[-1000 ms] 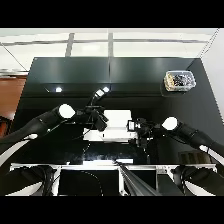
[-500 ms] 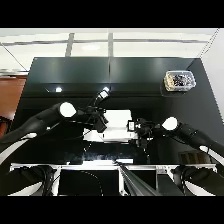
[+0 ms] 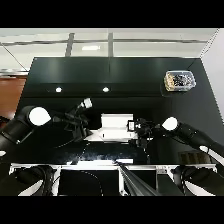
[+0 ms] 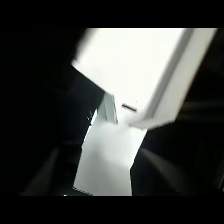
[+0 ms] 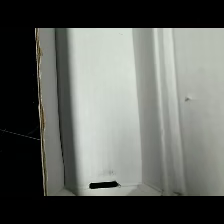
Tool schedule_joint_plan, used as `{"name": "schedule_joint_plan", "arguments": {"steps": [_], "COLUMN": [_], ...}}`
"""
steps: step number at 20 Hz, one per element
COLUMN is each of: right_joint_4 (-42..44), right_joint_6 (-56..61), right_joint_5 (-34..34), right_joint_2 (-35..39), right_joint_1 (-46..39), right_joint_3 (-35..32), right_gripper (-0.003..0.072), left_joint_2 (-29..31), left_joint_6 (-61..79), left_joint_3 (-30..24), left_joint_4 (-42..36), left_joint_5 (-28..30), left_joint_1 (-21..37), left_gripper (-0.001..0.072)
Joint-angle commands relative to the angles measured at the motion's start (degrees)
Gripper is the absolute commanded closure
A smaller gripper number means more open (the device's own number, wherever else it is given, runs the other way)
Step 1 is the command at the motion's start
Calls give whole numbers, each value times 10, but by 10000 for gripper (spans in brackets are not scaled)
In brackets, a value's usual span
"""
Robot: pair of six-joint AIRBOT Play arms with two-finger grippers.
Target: Fold the box and place the chain.
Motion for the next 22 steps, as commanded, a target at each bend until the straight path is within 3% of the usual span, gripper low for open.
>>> {"name": "schedule_joint_plan", "arguments": {"steps": [1, 6, 8, 9, 10, 11, 12, 22], "right_joint_4": [0, 0, 0, 0, 0, 0, 0, 0], "right_joint_6": [0, 0, 0, 0, 0, 0, 0, 0], "right_joint_5": [0, 0, 0, 0, 0, 0, 0, -1], "right_joint_2": [0, 0, 0, 0, 0, 0, 0, 0], "right_joint_1": [0, 0, 0, 0, 0, 0, 0, 0], "right_joint_3": [0, 0, 0, 0, 0, 0, 0, 0], "right_gripper": [517, 517, 517, 517, 517, 517, 517, 517], "left_joint_2": [-4, -53, -69, -73, -73, -73, -73, -122], "left_joint_6": [160, 172, 172, 172, 172, 172, 172, 173], "left_joint_3": [-61, -74, -74, -74, -74, -74, -74, -74], "left_joint_4": [-2, -31, -42, -42, -48, -68, -97, -247], "left_joint_5": [65, 193, 213, 211, 206, 205, 209, 210], "left_joint_1": [-31, -97, -112, -115, -118, -118, -117, -118], "left_gripper": [-2, 23, 33, 117, 286, 391, 437, 437]}}
